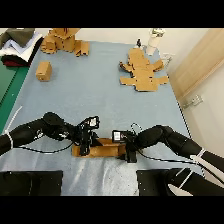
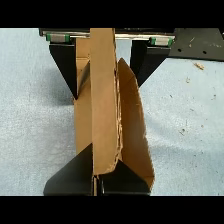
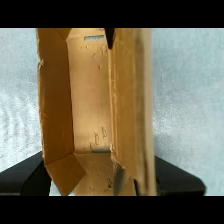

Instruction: Fold the box.

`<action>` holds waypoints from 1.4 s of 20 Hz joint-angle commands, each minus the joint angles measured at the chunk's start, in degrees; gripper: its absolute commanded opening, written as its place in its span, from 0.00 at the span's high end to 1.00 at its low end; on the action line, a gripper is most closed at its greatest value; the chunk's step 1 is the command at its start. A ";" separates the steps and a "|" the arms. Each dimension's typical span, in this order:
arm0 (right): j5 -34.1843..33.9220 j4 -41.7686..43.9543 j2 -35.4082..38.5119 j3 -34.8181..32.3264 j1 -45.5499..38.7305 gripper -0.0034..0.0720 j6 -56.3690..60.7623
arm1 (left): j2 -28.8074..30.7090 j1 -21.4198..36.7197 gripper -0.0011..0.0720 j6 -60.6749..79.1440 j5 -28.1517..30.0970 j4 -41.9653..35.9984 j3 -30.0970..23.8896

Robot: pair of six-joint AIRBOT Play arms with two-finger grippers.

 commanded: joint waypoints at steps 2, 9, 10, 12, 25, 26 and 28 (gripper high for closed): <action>-0.17 0.11 -0.37 -0.15 0.79 0.01 0.04 | 0.04 0.02 0.96 -0.04 0.26 -0.09 0.04; 1.03 0.13 -0.33 -0.15 0.79 0.01 0.04 | 0.04 0.02 0.96 -0.04 0.26 -0.09 0.04; 1.03 0.13 -0.33 -0.15 0.79 0.01 0.04 | 0.04 0.02 0.96 -0.04 0.26 -0.09 0.04; 1.14 0.13 -0.33 -0.15 0.79 0.01 0.04 | 0.04 0.02 0.96 -0.04 0.24 -0.09 0.04; 2.80 0.11 -0.26 -0.07 0.76 0.03 0.07 | 0.04 0.07 0.96 -6.56 0.13 -7.15 0.04; 2.97 0.11 -0.26 -0.02 0.76 0.03 0.07 | 0.04 0.07 0.96 -7.08 0.13 -7.15 0.04; 2.99 0.09 -0.26 -0.04 0.76 0.03 0.07 | 0.04 0.02 0.96 -7.08 0.13 -6.91 0.04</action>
